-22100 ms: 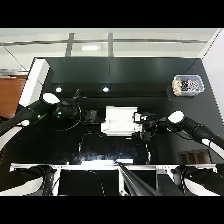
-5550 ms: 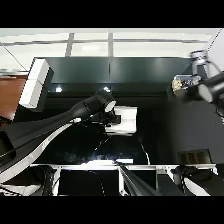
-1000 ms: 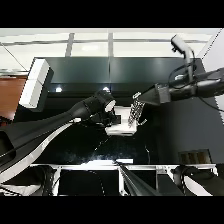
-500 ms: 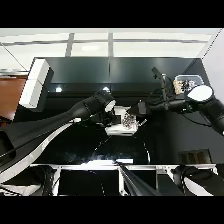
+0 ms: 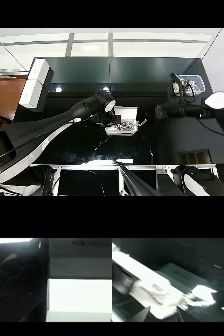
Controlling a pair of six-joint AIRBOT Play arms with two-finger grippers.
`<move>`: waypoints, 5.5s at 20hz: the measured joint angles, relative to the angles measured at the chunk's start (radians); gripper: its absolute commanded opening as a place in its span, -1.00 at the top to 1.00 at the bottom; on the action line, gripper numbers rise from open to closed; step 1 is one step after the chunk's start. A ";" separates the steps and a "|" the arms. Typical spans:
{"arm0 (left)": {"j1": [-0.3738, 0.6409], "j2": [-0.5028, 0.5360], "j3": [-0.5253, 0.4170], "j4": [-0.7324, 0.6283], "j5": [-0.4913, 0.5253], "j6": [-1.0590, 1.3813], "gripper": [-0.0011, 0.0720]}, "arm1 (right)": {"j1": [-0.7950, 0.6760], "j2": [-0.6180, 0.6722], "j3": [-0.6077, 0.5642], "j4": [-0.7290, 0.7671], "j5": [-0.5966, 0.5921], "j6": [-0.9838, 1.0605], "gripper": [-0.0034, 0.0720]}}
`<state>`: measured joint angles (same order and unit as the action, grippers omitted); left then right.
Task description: Fold the box and place the chain.
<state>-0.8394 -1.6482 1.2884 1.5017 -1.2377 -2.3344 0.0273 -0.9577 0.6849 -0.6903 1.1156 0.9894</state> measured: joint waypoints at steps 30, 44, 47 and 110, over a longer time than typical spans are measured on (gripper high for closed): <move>0.000 0.000 0.000 0.000 0.003 0.000 0.89 | 0.234 -0.192 -0.263 0.144 -0.480 -1.262 -0.72; 0.000 0.000 0.000 0.000 0.003 0.000 0.89 | 0.199 -0.030 -0.232 -0.040 -0.444 -0.868 0.86; 0.000 0.000 0.000 0.000 0.003 0.000 0.89 | 0.176 0.082 -0.172 -0.073 -0.336 -0.666 0.86; 0.428 0.313 -0.508 -0.847 0.345 2.477 -0.99 | -0.057 0.148 0.149 -0.131 0.087 -0.046 0.14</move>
<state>-0.4110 -1.3354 0.7803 0.6544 -0.8925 0.1425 -0.0296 -0.8097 0.8337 -0.8211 1.2030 0.9432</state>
